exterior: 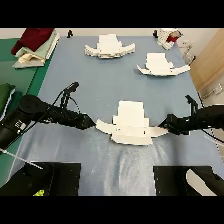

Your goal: Fold the box.

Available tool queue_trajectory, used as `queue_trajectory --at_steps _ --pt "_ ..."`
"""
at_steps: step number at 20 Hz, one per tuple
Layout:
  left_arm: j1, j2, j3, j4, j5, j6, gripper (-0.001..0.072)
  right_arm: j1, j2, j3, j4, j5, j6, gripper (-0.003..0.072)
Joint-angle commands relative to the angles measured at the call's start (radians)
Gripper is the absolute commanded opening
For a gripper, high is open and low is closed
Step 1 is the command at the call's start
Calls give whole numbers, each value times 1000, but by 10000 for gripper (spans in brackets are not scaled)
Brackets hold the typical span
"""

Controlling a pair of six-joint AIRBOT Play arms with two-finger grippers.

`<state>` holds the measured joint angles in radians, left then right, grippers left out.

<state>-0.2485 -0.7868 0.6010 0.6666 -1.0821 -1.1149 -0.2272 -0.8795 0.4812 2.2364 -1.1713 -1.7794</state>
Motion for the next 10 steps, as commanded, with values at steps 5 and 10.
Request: queue_trajectory --at_steps 5,10 --pt "0 12 -17 6 35 0 15 18 -141 -1 17 -36 -52 286" --pt "0 11 -17 6 32 -1 16 76 -217 3 48 -33 -139 140"
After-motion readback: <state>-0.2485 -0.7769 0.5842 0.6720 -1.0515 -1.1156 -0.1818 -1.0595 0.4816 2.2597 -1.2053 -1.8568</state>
